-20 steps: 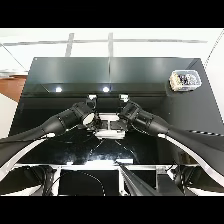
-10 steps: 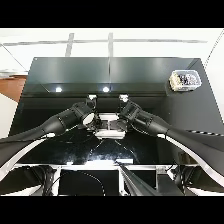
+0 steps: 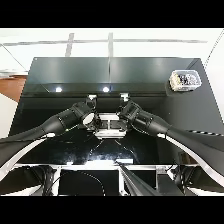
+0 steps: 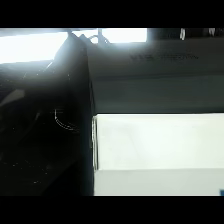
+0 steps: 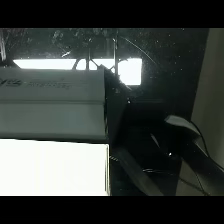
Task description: Fold the box and place the chain.
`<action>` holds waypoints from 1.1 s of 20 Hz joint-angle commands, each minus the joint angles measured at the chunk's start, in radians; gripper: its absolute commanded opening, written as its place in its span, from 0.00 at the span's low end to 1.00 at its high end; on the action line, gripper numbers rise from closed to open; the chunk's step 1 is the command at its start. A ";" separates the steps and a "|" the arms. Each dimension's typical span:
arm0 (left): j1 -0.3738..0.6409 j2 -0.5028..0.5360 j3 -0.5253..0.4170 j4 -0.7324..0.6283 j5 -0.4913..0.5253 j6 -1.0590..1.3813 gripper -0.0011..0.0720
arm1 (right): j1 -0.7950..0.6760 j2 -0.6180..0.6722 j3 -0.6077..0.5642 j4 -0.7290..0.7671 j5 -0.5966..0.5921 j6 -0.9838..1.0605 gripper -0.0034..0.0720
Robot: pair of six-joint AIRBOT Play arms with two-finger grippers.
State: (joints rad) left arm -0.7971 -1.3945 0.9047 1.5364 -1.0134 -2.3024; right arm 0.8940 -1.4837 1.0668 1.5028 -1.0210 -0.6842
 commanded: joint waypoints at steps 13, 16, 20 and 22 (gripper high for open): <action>0.000 0.000 -0.001 -0.001 -0.001 0.003 0.06 | 0.000 0.000 0.000 0.014 0.001 -0.004 0.49; 0.000 0.000 -0.001 0.000 -0.001 0.003 0.06 | 0.000 0.007 0.000 0.015 -0.007 -0.009 0.49; 0.000 0.000 -0.001 0.000 -0.001 0.003 0.06 | -0.001 0.048 0.000 0.004 -0.034 -0.058 0.50; 0.000 0.000 -0.001 0.000 -0.001 0.003 0.06 | -0.003 0.087 0.001 0.004 -0.073 -0.075 0.50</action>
